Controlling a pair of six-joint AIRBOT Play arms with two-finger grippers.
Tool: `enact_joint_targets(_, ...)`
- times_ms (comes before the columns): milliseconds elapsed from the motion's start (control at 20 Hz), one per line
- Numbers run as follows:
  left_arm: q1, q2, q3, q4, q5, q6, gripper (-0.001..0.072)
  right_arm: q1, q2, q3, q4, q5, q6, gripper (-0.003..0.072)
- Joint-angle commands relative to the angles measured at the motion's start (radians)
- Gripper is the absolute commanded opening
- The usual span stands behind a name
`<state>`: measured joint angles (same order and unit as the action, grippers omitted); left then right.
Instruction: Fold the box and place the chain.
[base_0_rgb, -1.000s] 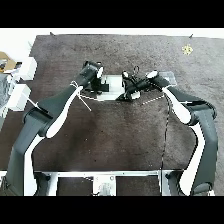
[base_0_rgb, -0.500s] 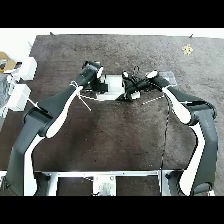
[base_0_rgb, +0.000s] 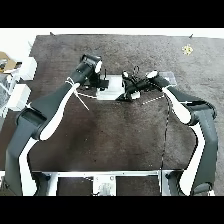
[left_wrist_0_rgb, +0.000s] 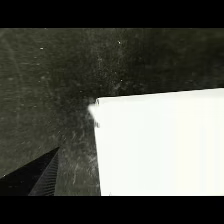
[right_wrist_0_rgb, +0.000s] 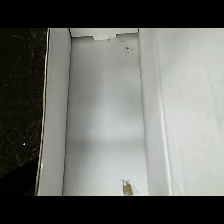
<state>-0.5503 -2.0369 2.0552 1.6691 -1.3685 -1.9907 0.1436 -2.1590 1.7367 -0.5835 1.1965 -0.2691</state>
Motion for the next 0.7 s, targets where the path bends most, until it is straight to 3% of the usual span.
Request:
enact_joint_targets(0,0.000,0.021,-0.019,-0.016,0.008,-0.010,0.0510,0.000,0.000,0.000,0.000,0.000,0.001,0.0385)
enact_joint_targets(150,0.000,0.020,-0.082,-0.016,0.078,-0.061,0.0508,0.000,0.000,0.000,0.000,0.000,0.001,0.0385)
enact_joint_targets(250,0.000,0.008,-0.088,-0.014,0.105,-0.077,0.0404,0.000,0.000,0.000,0.000,0.000,0.001,0.0384)
enact_joint_targets(550,0.000,-0.044,-0.085,-0.007,0.119,-0.096,0.0399,0.000,0.000,0.000,0.000,0.000,0.001,0.0384)
enact_joint_targets(650,0.000,-0.044,-0.085,0.000,0.121,-0.107,0.0270,0.000,0.000,0.000,0.000,0.000,0.001,0.0385)
